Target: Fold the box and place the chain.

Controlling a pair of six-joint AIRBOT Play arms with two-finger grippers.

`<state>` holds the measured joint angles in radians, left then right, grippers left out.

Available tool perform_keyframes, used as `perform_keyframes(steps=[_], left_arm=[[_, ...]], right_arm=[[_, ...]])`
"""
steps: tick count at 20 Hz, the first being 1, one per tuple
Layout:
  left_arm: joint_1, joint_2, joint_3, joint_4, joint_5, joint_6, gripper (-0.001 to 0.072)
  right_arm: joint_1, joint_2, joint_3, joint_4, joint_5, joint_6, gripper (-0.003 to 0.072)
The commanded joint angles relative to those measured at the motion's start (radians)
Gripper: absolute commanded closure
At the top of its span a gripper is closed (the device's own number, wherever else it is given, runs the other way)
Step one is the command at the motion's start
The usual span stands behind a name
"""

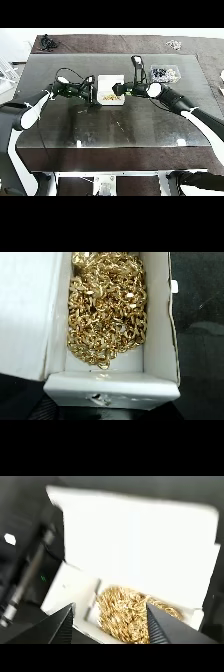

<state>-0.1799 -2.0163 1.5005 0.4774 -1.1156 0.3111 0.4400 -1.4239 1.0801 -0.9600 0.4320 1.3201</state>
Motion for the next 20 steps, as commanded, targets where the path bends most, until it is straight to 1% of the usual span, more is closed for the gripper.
perform_keyframes(steps=[1,4,5,6,7,8,9,11,13,15,16,17,18,20], left_arm=[[0.0,-0.001,0.0,0.0,0.0,0.0,0.0116],[0.0,-0.001,0.0,0.0,0.0,0.0,0.0116],[0.0,-0.001,0.0,0.0,0.0,0.0,0.0116],[0.0,-0.001,0.0,0.0,0.0,0.0,0.0116],[0.0,-0.001,0.0,0.0,0.0,0.0,0.0116],[0.0,-0.001,0.0,0.0,0.0,0.0,0.0116],[0.0,-0.001,0.0,0.0,0.0,0.0,0.0116],[0.0,-0.001,0.0,0.0,0.001,0.0,0.0116],[0.0,-0.001,0.0,0.0,0.0,0.0,0.0116],[0.0,-0.001,0.0,0.0,0.0,0.0,0.0116],[0.0,-0.001,0.0,0.0,0.0,0.0,0.0116],[0.0,-0.001,0.0,0.0,0.0,0.0,0.0116],[0.0,-0.001,0.0,0.0,0.001,0.0,0.0116],[0.0,-0.001,0.0,0.0,0.0,0.0,0.0116]], right_arm=[[-0.008,0.015,-0.008,-0.019,0.014,-0.128,0.0209],[-0.037,0.121,-0.003,-0.107,0.011,-0.239,0.0208],[-0.054,0.156,-0.003,-0.136,0.008,-0.267,0.0224],[-0.078,0.187,-0.003,-0.158,-0.002,-0.306,0.0401],[-0.106,0.204,-0.003,-0.159,-0.009,-0.365,0.0662],[-0.14,0.206,0.002,-0.158,-0.011,-0.4,0.0679],[-0.171,0.201,0.004,-0.158,-0.009,-0.435,0.068],[-0.237,0.159,0.031,-0.139,0.05,-0.526,0.0679],[-0.294,0.081,0.089,-0.033,0.169,-0.687,0.0679],[-0.352,-0.022,0.177,0.152,0.379,-0.893,0.0679],[-0.383,-0.075,0.226,0.227,0.483,-0.956,0.0679],[-0.413,-0.13,0.277,0.288,0.551,-0.967,0.0679],[-0.438,-0.188,0.333,0.332,0.592,-0.967,0.0679],[-0.453,-0.294,0.434,0.386,0.616,-0.966,0.0679]])
